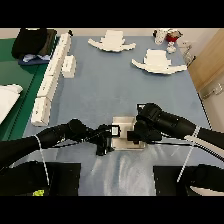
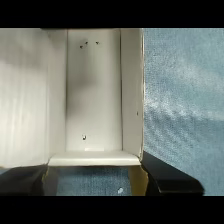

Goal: Fold the box.

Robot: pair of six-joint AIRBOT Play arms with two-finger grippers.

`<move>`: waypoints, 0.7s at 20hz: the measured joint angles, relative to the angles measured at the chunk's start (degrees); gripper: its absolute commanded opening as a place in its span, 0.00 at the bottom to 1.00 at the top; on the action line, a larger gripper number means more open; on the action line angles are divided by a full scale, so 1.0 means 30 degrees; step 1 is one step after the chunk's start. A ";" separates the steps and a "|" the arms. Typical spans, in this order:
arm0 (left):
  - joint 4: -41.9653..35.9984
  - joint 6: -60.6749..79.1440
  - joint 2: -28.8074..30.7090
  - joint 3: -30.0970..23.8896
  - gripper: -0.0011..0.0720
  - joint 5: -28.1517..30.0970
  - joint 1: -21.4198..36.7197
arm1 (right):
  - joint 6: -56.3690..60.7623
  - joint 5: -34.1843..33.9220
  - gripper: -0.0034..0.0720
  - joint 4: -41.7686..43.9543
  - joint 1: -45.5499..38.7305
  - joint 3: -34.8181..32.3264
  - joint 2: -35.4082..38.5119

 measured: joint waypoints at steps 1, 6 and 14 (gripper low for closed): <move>0.0000 0.0000 0.0000 0.0000 0.64 0.0000 0.0000 | -0.0058 -0.0189 0.54 0.0036 0.0007 0.0066 0.0058; 0.0007 0.0000 0.0000 0.0000 0.64 0.0000 0.0000 | -0.0262 -0.1122 0.54 0.0022 0.0007 0.1508 0.0969; 0.0000 0.0000 0.0000 0.0000 0.64 0.0000 0.0000 | -0.1617 -0.5158 0.05 -0.3497 -0.1683 0.2878 0.3228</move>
